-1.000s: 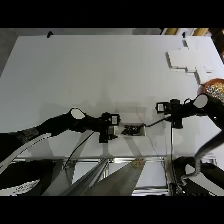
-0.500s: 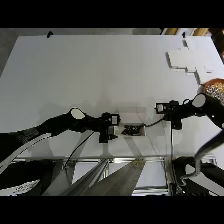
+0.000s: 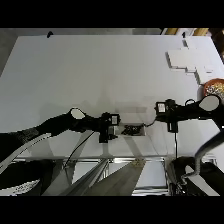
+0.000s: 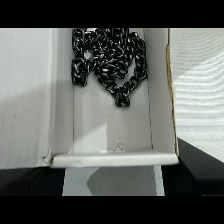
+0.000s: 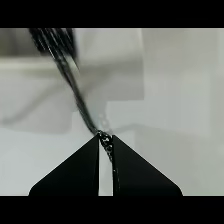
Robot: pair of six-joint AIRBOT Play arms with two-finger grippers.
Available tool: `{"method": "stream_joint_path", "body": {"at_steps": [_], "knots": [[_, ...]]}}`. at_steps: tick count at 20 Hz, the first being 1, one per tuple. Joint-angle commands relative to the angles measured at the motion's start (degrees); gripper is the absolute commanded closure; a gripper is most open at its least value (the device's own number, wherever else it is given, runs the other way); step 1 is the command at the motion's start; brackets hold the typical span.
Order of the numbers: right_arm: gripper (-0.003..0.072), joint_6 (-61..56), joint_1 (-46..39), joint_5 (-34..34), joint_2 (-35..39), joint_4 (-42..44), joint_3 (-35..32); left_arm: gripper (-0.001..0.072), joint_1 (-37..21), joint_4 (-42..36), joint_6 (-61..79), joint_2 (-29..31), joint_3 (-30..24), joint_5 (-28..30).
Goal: Fold the box and place the chain.
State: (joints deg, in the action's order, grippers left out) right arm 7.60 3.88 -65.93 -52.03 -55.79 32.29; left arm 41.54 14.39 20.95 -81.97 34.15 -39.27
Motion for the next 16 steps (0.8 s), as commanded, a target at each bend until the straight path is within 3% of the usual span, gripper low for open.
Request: {"method": "stream_joint_path", "body": {"at_steps": [1, 6, 13, 14, 16], "knots": [[0.0669, -0.04, 6.93, -3.74, 2.45, 10.99, 0.02, 0.054, 0.0, 0.0, 0.0, 0.02, 0.02, 0.0], [0.0669, -0.07, 16.81, 1.31, 2.45, 22.14, 0.02, 0.054, 0.0, 0.0, 0.02, 0.02, 0.02, 0.02], [0.0667, -5.79, 24.02, 12.81, 2.29, 20.81, 0.02, 0.054, -0.02, 0.0, 0.02, 0.02, 0.02, 0.0], [0.0645, -8.11, 24.02, 14.23, 2.21, 18.8, 0.02, 0.054, 0.0, 0.0, 0.0, 0.02, 0.02, 0.0], [0.0505, -10.95, 24.02, 15.41, 1.95, 15.32, 0.02, 0.054, 0.0, 0.0, 0.02, 0.02, 0.02, 0.0]]}}
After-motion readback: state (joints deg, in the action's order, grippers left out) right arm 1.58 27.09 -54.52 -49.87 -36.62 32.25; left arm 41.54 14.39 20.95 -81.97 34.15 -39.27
